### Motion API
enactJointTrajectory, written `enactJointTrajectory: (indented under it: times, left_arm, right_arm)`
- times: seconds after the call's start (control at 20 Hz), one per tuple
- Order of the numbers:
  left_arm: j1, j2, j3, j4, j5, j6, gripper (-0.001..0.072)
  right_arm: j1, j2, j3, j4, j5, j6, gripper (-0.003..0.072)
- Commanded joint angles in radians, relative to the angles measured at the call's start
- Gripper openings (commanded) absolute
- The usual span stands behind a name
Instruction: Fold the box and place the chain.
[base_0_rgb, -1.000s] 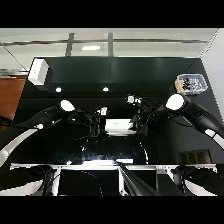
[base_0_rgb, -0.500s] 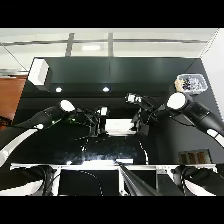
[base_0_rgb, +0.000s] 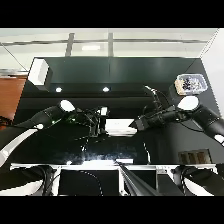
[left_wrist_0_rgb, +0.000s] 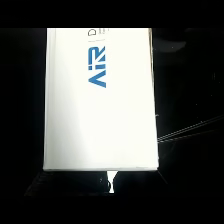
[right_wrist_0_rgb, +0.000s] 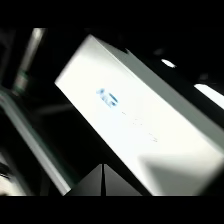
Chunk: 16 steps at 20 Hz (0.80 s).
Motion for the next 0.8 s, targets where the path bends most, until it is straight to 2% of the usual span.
enactJointTrajectory:
  times: [0.0,0.2,0.35,0.75]
  left_arm:
    - [-0.001,-0.001,0.0,0.0,0.0,0.0,0.0501]
    - [-0.001,-0.001,0.0,0.0,0.0,0.0,0.0501]
    - [-0.001,-0.001,0.0,0.0,0.0,0.0,0.0501]
    - [-0.001,-0.001,0.0,0.0,0.0,0.0,0.0501]
  right_arm:
    - [0.021,-0.043,-0.061,0.283,-0.055,0.035,0.0009]
    - [0.061,-0.13,-0.063,0.264,-0.137,0.036,0.0011]
    - [0.061,-0.153,-0.063,0.184,-0.223,0.064,0.0011]
    - [0.061,-0.173,-0.063,0.12,-0.222,0.1,0.0011]
